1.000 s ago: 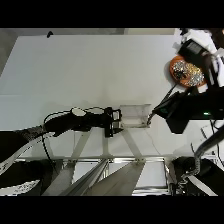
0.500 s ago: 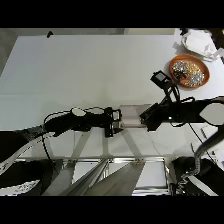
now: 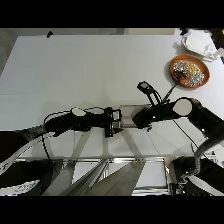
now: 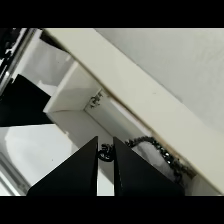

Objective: Fold the box and place the chain.

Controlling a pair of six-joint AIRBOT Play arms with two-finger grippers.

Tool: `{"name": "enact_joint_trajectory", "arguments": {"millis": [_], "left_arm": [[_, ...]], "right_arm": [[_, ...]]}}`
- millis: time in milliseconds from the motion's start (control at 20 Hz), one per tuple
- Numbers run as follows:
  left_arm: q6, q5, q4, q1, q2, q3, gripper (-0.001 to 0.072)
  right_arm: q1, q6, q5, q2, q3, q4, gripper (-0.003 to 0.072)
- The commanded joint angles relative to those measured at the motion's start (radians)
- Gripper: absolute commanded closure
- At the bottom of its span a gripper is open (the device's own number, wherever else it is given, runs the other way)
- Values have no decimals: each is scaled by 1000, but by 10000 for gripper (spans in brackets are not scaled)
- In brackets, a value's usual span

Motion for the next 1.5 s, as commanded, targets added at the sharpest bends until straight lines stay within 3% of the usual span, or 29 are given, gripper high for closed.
{"name": "enact_joint_trajectory", "arguments": {"millis": [0, 100, 200, 350, 400, 600, 700, 750, 900, 1050, 1450], "left_arm": [[0, 0, 0, 0, 0, 0, 435], [0, 0, 0, 0, 0, 0, 435], [0, 0, 0, 0, 0, 0, 435], [0, 0, 0, 0, 0, 0, 435], [0, 0, 0, 0, 0, 0, 435], [0, 0, 0, 0, 0, 0, 435], [0, 0, 0, 0, 0, 0, 435], [0, 0, 0, 0, 0, 0, 435], [0, 0, 0, 0, 0, 0, 435], [0, 0, 0, 0, 0, 0, 435], [0, 0, 0, 0, 0, 0, 435]], "right_arm": [[1, -58, -13, -66, -3, 63, 615], [1, -66, -9, -54, -3, 74, 549], [1, -66, 15, -26, -3, 73, 542], [1, -58, 48, 51, -3, 58, 347], [-5, -38, 60, 90, -1, 31, 326], [-114, 233, 78, 262, 62, -302, 362], [-219, 364, 34, 321, 81, -443, 261], [-280, 375, 24, 329, 82, -478, 247], [-446, 379, 0, 280, 82, -521, 245], [-551, 401, -152, 189, 83, -517, 248], [-581, 515, -283, -177, 240, -518, 257]]}}
